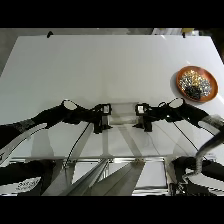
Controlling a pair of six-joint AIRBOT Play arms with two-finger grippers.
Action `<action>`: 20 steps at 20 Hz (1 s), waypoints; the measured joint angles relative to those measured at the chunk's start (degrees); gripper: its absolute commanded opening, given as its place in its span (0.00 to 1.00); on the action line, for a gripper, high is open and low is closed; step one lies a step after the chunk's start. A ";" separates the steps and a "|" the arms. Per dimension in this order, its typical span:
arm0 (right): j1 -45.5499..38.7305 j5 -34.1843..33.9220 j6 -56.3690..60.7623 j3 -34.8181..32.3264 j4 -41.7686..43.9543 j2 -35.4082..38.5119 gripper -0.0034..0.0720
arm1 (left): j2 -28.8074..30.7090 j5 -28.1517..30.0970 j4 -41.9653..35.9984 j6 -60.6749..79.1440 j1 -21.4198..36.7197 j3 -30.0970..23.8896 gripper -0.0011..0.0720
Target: Fold the box and place the chain.
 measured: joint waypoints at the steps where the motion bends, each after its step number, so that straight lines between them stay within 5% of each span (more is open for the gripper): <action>1: 0.00 0.00 -0.02 0.00 0.13 0.02 0.82 | 0.00 0.02 0.02 0.00 0.00 0.00 0.22; 3: 0.04 0.00 0.00 -0.02 -0.15 0.20 0.95 | 0.00 0.24 -0.17 0.00 -0.02 0.02 0.22; 17: 0.02 2.10 22.01 -0.07 -20.22 17.49 0.89 | 0.00 0.02 -0.02 -0.07 -0.02 0.02 0.22; 18: 0.02 2.45 23.12 -0.07 -20.90 19.23 0.80 | 0.00 0.00 -0.02 -0.04 -0.02 0.02 0.22; 20: 0.02 2.89 25.05 -0.07 -20.76 22.47 0.41 | 0.00 0.00 0.00 -0.04 -0.02 0.02 0.22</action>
